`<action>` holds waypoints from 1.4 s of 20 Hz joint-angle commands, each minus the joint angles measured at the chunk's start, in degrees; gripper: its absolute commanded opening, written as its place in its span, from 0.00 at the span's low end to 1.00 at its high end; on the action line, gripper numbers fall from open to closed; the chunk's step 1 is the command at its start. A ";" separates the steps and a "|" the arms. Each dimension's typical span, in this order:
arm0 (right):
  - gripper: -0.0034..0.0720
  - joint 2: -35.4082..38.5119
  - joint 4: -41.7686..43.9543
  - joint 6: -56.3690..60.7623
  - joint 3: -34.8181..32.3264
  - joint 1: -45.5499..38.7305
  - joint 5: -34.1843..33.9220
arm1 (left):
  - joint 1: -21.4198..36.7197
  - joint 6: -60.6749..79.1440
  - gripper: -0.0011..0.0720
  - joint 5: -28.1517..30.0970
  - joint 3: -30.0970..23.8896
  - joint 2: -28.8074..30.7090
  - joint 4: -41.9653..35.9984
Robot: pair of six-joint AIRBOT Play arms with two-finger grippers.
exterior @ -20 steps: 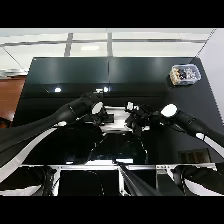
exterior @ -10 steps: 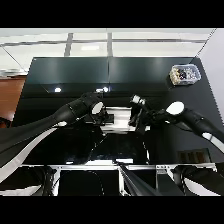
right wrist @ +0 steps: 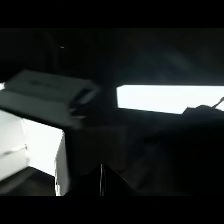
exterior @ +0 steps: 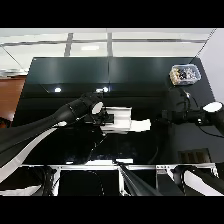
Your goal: Fold the box and place the chain.
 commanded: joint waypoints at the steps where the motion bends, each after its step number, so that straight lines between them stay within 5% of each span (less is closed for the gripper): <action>1: 0.06 -5.79 4.52 2.43 -2.19 2.84 2.54 | 0.00 0.00 0.05 -0.02 0.04 0.00 0.02; 6: 0.06 -10.12 13.38 -7.04 -1.81 14.91 -1.84 | 0.00 0.00 0.05 0.00 0.04 0.00 0.00; 10: 0.10 -10.12 8.72 -8.20 4.39 15.17 4.09 | 0.00 0.00 0.05 0.02 0.04 0.00 0.02; 12: 0.77 -10.12 7.13 -8.02 7.26 15.19 7.13 | 0.00 0.00 0.05 0.00 0.04 0.00 0.02; 13: 0.79 -10.12 7.52 -8.04 8.13 15.21 8.15 | 0.00 0.00 0.05 0.00 0.04 0.00 0.00; 20: 0.75 -10.12 12.74 -8.02 9.31 17.20 10.05 | 0.00 0.00 0.05 0.09 0.04 0.00 0.02; 22: 0.58 -10.12 13.97 -7.82 9.44 19.23 8.87 | 0.00 0.00 0.05 0.11 0.04 0.00 0.02; 28: 0.58 -10.12 8.11 2.69 12.57 24.39 5.25 | 0.00 0.00 0.05 0.02 0.04 0.00 0.02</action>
